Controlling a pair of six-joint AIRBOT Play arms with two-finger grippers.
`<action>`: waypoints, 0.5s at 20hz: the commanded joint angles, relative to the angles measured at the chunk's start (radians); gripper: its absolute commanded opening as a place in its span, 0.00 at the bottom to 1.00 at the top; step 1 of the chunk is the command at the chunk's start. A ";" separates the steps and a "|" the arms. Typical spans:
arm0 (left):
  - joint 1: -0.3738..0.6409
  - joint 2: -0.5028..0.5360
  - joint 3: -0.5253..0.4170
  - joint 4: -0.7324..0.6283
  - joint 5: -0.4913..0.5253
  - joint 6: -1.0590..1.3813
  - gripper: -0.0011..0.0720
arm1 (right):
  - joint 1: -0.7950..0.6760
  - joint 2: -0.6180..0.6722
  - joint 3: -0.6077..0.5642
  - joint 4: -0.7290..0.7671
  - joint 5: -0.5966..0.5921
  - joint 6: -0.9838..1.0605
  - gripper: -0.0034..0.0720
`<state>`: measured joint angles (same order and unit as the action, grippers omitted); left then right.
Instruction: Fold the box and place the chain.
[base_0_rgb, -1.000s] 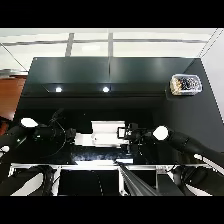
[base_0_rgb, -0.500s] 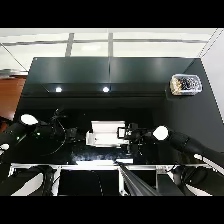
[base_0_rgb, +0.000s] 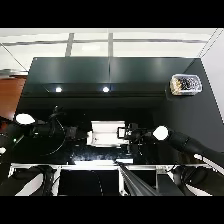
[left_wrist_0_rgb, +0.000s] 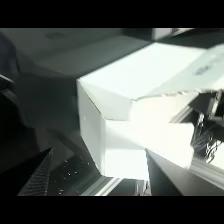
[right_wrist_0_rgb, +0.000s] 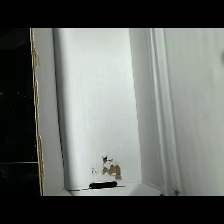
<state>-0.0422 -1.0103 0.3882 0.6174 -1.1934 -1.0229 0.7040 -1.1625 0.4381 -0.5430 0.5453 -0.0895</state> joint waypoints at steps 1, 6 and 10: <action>-0.070 0.007 -0.001 -0.008 0.020 0.003 0.99 | 0.001 0.000 0.001 0.000 0.000 0.000 0.56; -0.177 0.007 -0.001 -0.010 0.103 -0.002 0.96 | 0.001 0.000 0.001 0.000 0.000 0.000 0.56; -0.222 0.008 0.000 -0.029 0.177 -0.050 0.95 | 0.001 0.000 0.001 0.000 0.000 0.000 0.56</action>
